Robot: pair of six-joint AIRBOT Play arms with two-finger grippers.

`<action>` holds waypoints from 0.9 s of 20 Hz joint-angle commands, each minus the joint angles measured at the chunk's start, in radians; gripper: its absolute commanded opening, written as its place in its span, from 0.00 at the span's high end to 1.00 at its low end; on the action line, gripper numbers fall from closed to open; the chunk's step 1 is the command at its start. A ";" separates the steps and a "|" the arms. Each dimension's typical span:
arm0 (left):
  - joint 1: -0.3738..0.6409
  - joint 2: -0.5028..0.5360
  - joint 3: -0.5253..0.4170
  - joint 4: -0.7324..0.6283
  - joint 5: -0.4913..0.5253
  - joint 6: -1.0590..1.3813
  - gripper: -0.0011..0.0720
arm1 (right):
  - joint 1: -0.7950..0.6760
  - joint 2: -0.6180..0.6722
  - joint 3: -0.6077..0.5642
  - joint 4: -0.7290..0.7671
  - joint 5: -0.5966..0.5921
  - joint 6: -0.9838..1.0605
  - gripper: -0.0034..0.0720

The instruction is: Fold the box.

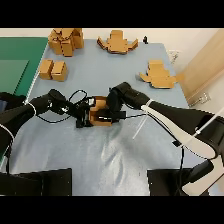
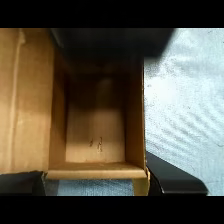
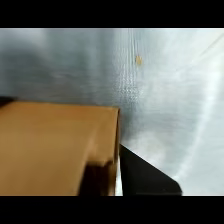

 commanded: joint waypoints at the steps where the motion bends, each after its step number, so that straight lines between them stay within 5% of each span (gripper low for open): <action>1: 0.000 0.001 0.000 0.003 0.001 0.003 0.75 | 0.000 -0.032 0.019 -0.016 0.004 0.007 0.54; 4: 0.000 0.001 0.000 0.003 0.001 0.003 0.75 | 0.000 -0.040 0.022 -0.015 -0.002 0.007 0.55; 5: 0.000 0.001 0.000 0.003 0.001 0.003 0.75 | 0.000 -0.040 0.032 -0.016 -0.004 0.006 0.66; 6: 0.000 0.001 0.000 0.003 0.000 0.003 0.74 | 0.000 -0.040 0.045 -0.015 -0.004 -0.009 0.94; 11: 0.000 0.001 0.000 0.003 0.000 0.003 0.75 | -0.001 -0.040 0.116 -0.011 -0.025 -0.031 0.94; 12: 0.000 0.001 0.000 0.003 0.000 0.003 0.75 | -0.001 -0.040 0.122 -0.010 -0.027 -0.039 0.90; 14: 0.000 0.001 0.000 0.003 0.000 0.003 0.75 | -0.001 -0.040 0.135 -0.014 -0.054 -0.042 0.42; 18: 0.000 0.001 0.000 0.003 0.000 0.003 0.75 | -0.002 -0.040 0.141 -0.023 -0.106 -0.041 0.41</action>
